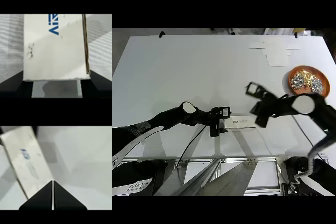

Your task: Fold the box and place the chain.

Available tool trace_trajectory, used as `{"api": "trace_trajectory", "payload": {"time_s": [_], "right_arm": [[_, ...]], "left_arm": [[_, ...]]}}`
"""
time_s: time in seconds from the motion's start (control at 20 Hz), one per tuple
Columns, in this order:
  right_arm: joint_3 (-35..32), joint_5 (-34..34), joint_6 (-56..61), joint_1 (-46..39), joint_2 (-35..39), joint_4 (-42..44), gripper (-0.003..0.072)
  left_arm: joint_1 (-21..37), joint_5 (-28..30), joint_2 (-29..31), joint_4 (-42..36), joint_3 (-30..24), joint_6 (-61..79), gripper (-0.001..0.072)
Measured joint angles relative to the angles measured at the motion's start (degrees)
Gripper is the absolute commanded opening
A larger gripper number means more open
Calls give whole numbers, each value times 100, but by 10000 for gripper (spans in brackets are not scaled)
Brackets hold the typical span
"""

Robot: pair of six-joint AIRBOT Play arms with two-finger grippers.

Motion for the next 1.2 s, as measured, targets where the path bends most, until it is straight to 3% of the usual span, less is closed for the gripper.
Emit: {"api": "trace_trajectory", "payload": {"time_s": [0.25, 0.5, 0.8, 1.2], "right_arm": [[-50, 719, 1976, -1443, 87, -1222, 17], [-422, 1331, 2789, -2446, 9, -1582, 19], [-570, 2236, 3029, -2715, -7, -1375, 19], [-592, 2566, 3064, -2756, -7, -1250, 19]], "left_arm": [[0, 9, 0, 2, 0, 4, 209], [0, 11, 2, 2, 0, 7, 209], [0, 11, 0, 2, 0, 7, 208], [0, 28, 2, -197, 0, 2, 206]]}}
